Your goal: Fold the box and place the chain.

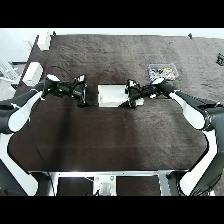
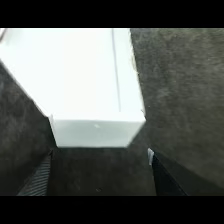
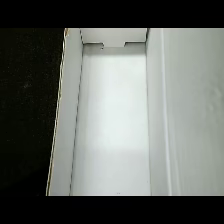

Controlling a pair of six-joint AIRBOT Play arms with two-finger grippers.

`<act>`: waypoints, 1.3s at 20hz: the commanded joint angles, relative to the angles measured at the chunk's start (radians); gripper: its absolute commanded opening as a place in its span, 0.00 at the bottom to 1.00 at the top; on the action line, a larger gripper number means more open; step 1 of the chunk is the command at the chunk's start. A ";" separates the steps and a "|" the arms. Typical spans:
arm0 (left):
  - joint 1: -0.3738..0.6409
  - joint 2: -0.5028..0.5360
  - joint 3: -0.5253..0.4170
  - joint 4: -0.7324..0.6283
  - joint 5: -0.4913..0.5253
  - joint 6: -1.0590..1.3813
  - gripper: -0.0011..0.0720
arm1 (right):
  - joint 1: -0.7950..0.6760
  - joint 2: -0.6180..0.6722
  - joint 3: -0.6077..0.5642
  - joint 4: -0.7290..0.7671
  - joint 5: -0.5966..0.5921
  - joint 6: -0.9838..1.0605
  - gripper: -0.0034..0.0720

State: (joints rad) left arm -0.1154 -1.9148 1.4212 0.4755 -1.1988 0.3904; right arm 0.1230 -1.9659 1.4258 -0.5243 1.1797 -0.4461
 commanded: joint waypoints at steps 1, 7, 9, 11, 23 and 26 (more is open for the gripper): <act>-0.026 -0.014 0.000 -0.006 0.064 0.011 0.98 | 0.000 0.000 0.000 0.000 0.000 0.000 0.78; -0.028 -0.018 0.000 -0.021 0.064 0.049 0.99 | 0.000 0.000 0.000 0.000 0.000 0.000 0.78; -0.028 -0.023 0.000 -0.045 0.058 0.064 0.99 | 0.000 0.000 0.000 0.000 0.000 0.000 0.78; -0.028 -0.023 0.000 -0.051 0.051 0.079 0.99 | 0.000 0.000 0.000 0.000 0.000 0.000 0.78; -0.028 -0.051 0.005 -0.077 0.046 0.090 1.00 | 0.000 0.000 0.000 0.000 0.000 0.000 0.78; -0.028 -0.052 0.005 -0.078 0.057 0.090 1.00 | 0.000 0.000 0.000 0.000 0.000 0.000 0.78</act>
State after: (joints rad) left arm -0.1429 -1.9625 1.4246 0.4034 -1.1542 0.4801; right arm 0.1226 -1.9659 1.4258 -0.5247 1.1786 -0.4450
